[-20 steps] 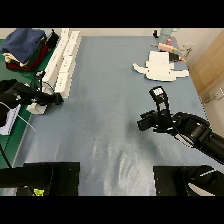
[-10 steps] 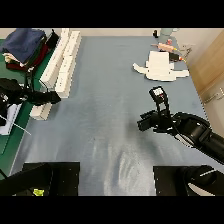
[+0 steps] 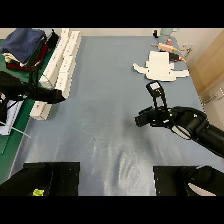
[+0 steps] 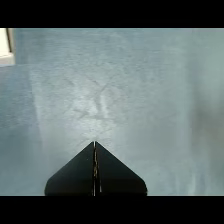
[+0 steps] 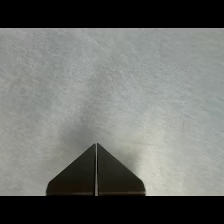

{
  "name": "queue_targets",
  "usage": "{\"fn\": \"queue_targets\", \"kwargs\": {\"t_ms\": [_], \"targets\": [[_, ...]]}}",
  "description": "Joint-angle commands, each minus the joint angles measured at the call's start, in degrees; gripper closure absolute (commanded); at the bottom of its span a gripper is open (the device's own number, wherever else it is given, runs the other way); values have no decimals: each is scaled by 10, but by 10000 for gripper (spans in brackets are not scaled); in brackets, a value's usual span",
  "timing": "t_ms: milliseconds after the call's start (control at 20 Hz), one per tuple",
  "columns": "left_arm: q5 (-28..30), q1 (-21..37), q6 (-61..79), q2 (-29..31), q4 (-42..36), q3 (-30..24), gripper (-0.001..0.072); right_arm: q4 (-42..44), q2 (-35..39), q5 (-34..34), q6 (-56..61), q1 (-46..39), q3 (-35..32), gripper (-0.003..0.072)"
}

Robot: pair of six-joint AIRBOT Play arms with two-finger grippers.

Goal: Fold the box.

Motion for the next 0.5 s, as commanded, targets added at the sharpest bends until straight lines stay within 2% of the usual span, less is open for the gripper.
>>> {"fn": "queue_targets", "kwargs": {"t_ms": [0, 200, 300, 450], "targets": [[32, -121, -38, 60, 21, -8, 701, 37, -89, 80, -2, 0, 111, 683], [74, -271, -138, 61, 107, -9, 697, 100, -227, 182, -2, 0, 281, 683], [96, -302, -138, 58, 112, -9, 695, 128, -267, 199, -2, 0, 326, 683], [98, -306, -138, 59, 110, -9, 695, 163, -280, 209, -2, 0, 339, 683]]}}
